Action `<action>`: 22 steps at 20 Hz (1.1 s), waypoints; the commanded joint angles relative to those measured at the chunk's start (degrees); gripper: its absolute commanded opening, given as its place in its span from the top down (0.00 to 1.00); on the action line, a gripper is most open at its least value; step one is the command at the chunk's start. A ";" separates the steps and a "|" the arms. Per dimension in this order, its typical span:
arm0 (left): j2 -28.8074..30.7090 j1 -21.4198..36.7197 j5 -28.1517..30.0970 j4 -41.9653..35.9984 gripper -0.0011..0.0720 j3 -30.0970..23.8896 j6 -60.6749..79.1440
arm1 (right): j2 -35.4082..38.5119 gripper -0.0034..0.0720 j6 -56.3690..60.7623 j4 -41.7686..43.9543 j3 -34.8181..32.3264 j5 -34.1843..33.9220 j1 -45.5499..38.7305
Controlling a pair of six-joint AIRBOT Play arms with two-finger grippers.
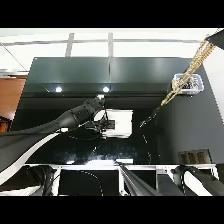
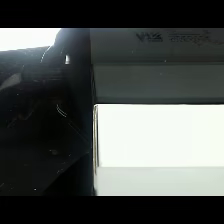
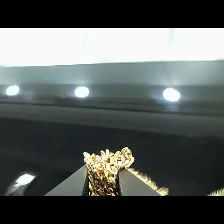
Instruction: Fold the box and place the chain.
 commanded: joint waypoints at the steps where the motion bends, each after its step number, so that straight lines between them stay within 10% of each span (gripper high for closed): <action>1: 0.00 0.04 0.04 0.00 0.94 0.04 -0.02 | 2.54 0.95 -1.60 3.63 0.04 2.14 2.49; 22: -0.02 0.04 0.72 0.00 0.94 0.04 -0.04 | 3.17 0.95 -4.94 5.42 -0.15 6.54 23.85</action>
